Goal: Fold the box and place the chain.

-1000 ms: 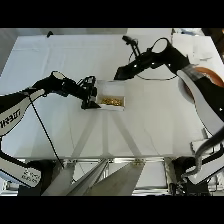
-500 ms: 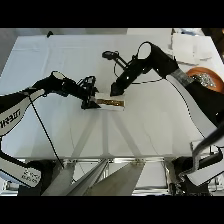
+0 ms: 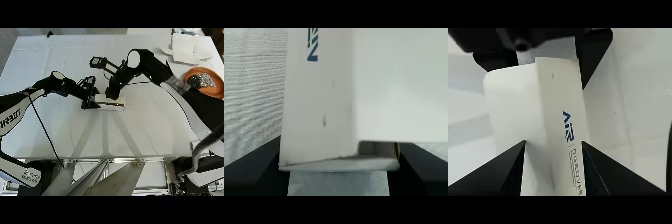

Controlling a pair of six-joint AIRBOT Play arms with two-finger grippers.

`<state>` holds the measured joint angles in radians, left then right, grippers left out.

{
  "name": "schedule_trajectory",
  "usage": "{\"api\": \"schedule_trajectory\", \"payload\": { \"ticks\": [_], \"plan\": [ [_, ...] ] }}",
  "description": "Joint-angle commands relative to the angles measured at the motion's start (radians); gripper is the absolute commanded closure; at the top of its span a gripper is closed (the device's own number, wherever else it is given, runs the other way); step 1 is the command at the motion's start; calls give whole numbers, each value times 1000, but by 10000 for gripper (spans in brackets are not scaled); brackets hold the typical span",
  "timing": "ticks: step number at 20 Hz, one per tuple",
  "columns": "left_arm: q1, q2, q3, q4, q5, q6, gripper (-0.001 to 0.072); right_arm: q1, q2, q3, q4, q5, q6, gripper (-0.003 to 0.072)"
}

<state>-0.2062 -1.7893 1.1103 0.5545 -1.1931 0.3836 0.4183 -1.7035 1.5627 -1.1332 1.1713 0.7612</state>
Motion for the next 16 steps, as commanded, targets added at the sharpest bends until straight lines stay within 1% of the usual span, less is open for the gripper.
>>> {"api": "schedule_trajectory", "payload": {
  "ticks": [1,3,7,9,13,16],
  "plan": [
    [0,0,0,0,0,0,389,27,10,-50,-52,-58,-14,289],
    [0,0,0,0,0,0,389,39,10,-76,-64,-71,-15,289],
    [0,0,0,0,0,0,389,54,10,-97,-109,-145,0,294],
    [0,0,0,0,0,0,389,54,12,-97,-133,-147,0,374],
    [0,0,0,0,0,0,389,54,41,-98,-146,-153,0,402],
    [0,0,0,0,0,0,389,54,82,-98,-172,-212,1,401]
  ]
}}
